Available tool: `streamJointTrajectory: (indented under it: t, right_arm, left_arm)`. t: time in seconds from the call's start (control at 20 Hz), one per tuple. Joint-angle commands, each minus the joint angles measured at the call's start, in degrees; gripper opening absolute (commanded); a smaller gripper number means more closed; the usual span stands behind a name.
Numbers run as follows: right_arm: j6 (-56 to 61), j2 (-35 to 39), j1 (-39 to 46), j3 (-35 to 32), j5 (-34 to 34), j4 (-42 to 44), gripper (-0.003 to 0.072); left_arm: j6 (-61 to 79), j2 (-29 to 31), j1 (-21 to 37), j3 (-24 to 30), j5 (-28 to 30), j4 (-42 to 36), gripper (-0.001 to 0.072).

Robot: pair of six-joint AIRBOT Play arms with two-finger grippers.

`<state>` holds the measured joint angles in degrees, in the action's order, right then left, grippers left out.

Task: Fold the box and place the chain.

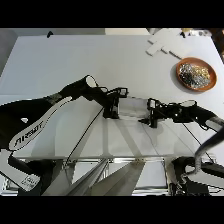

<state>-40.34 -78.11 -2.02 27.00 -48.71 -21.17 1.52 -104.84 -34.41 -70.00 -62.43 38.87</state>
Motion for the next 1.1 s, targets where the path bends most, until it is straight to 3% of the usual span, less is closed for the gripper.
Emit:
streamJointTrajectory:
  t: [0.0,0.2,0.25,0.3,0.35,0.4,0.7,0.8,1.05]
  right_arm:
    - [-0.07,0.0,0.0,0.0,0.09,-0.02,0.0456]
    - [-0.04,0.0,0.0,0.0,0.09,-0.02,0.0456]
    - [-0.04,0.0,0.0,0.0,0.09,-0.02,0.0456]
    - [-0.04,0.0,0.0,0.0,0.07,-0.02,0.0456]
    - [-0.04,0.0,0.0,0.0,0.09,-0.02,0.0456]
    - [-0.04,0.0,0.0,0.0,0.09,-0.02,0.0456]
    - [-0.04,0.0,0.0,0.0,0.09,-0.02,0.0456]
    - [-0.04,0.0,0.0,0.0,0.07,-0.02,0.0456]
    - [-0.04,0.0,0.0,0.0,0.09,-0.02,0.0456]
  left_arm:
    - [-0.11,-0.33,-1.11,0.04,-0.28,0.55,0.0062]
    - [-0.11,-0.33,-1.09,0.04,-1.81,0.59,0.0069]
    - [-0.11,-0.33,-1.09,0.04,-1.81,0.57,0.0115]
    - [-0.11,-0.33,-1.11,0.04,-1.86,0.57,0.0258]
    - [-0.11,-0.33,-1.09,0.04,-1.81,0.57,0.0448]
    - [-0.13,-0.28,-1.07,0.02,-1.88,0.55,0.0558]
    - [-3.06,1.64,3.02,0.02,-4.11,-0.02,0.0582]
    - [-2.82,2.62,3.04,0.04,-5.27,-0.09,0.0704]
    - [-2.82,3.34,2.64,0.04,-5.16,0.85,0.0713]
